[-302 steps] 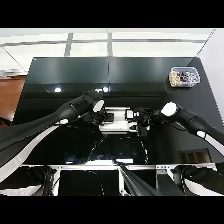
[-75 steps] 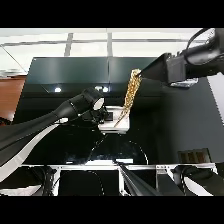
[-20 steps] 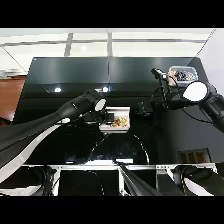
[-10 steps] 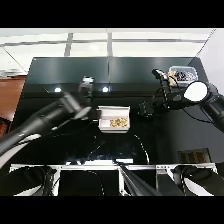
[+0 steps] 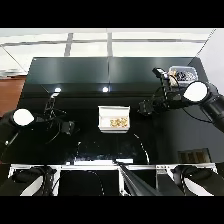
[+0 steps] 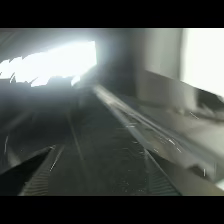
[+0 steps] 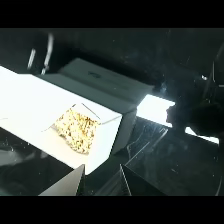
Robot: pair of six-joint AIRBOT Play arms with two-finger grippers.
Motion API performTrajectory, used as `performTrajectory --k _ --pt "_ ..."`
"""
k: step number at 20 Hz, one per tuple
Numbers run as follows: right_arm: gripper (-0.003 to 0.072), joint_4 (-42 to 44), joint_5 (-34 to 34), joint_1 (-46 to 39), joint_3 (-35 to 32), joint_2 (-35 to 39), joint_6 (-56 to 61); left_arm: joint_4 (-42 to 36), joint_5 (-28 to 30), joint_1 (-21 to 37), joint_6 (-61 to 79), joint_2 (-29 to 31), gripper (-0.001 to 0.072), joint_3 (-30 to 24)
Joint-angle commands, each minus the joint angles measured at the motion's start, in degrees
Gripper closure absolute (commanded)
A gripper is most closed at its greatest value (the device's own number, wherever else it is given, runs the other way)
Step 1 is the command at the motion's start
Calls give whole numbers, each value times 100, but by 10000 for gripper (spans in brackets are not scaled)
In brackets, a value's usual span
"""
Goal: Fold the box and place the chain.
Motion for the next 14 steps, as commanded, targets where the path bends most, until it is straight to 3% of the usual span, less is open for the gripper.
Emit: performTrajectory --k 1,3,6,14 --pt "417 -61 -98 0 -2 0 4 -1633 400 278 4433 162 -11 -439" --pt "417 -136 -98 0 -2 0 4 -1637 706 -83 5764 162 -11 -431" --pt "418 -149 -98 0 -2 0 7 -1814 678 -566 7385 -214 -10 -214" --pt "417 -85 9 26 -2 0 31 -2428 651 -588 8574 -2184 -9 614"
